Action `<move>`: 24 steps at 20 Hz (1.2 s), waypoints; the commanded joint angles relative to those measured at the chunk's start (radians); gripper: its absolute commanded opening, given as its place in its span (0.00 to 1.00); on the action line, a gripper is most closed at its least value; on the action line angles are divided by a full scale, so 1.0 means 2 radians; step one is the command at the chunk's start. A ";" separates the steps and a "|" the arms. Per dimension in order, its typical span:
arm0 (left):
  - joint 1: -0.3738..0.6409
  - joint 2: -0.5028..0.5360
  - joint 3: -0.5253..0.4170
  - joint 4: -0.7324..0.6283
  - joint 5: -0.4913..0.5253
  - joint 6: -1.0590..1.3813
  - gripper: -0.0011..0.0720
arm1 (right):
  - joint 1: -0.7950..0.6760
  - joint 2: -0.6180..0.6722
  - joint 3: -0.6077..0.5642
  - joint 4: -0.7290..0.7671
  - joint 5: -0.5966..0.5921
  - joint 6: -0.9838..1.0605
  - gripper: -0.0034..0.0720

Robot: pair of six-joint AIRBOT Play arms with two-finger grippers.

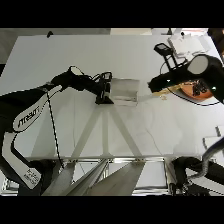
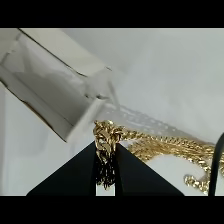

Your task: Fold the box and place the chain.

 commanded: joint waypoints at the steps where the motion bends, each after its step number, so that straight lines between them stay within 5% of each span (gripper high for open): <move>1: 0.000 0.000 0.000 0.000 0.000 0.000 0.64 | 0.048 -0.017 0.000 0.001 -0.034 0.017 0.05; 9: 0.000 0.000 0.000 0.000 0.000 0.000 0.64 | 0.138 -0.040 0.000 0.014 -0.159 0.017 0.05; 19: 0.000 0.000 0.000 0.000 0.000 0.000 0.64 | 0.150 -0.125 0.000 -0.020 -0.170 0.069 0.06; 22: 0.000 0.000 0.000 0.000 0.000 0.000 0.64 | 0.141 -0.113 0.000 -0.026 -0.160 0.066 0.29; 24: 0.000 0.000 0.000 0.000 0.000 0.000 0.64 | 0.126 -0.089 0.000 -0.025 -0.135 0.027 0.32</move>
